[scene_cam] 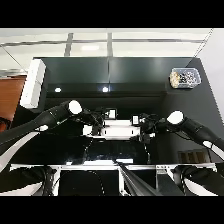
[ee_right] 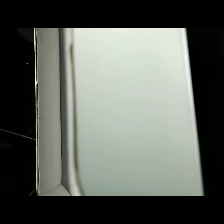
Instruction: Fold the box and place the chain.
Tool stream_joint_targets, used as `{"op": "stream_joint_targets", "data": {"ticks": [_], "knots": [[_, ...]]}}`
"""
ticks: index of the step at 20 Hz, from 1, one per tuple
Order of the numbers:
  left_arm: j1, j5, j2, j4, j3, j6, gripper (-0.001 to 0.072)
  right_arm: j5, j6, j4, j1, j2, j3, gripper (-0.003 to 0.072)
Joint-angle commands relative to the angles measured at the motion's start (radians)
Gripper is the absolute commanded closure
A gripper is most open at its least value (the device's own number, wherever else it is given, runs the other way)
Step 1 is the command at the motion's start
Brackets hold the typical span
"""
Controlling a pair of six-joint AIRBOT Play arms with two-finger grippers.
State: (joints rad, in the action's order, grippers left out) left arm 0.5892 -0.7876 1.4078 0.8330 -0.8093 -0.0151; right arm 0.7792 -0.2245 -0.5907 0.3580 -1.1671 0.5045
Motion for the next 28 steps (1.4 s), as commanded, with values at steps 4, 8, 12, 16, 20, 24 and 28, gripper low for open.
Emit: {"op": "stream_joint_targets", "data": {"ticks": [4, 8, 12, 16, 20, 24, 28], "knots": [[0.000, 0.001, -0.001, 0.000, -0.001, 0.000, 0.0681, -0.011, -0.047, 0.009, -0.003, -0.043, -0.003, -0.0017], [0.000, 0.001, -0.001, 0.000, -0.001, 0.000, 0.0681, -0.017, -0.046, -0.012, -0.003, -0.048, -0.005, -0.0017], [0.000, 0.001, -0.001, 0.000, -0.001, 0.000, 0.0681, -0.024, -0.046, -0.012, -0.003, -0.055, -0.005, -0.0017], [0.000, 0.001, -0.001, 0.000, -0.001, 0.000, 0.0681, -0.024, -0.046, -0.012, -0.003, -0.055, -0.005, 0.0032], [0.000, 0.001, -0.001, 0.000, -0.001, 0.000, 0.0681, -0.024, -0.046, -0.013, -0.002, -0.055, -0.005, 0.0230], [0.000, 0.001, -0.001, 0.000, -0.001, 0.000, 0.0681, -0.023, -0.046, -0.013, -0.003, -0.055, -0.005, 0.0411], [0.000, 0.001, -0.001, -0.001, -0.001, 0.000, 0.0681, -0.024, -0.045, -0.012, -0.003, -0.055, -0.005, 0.0488]]}}
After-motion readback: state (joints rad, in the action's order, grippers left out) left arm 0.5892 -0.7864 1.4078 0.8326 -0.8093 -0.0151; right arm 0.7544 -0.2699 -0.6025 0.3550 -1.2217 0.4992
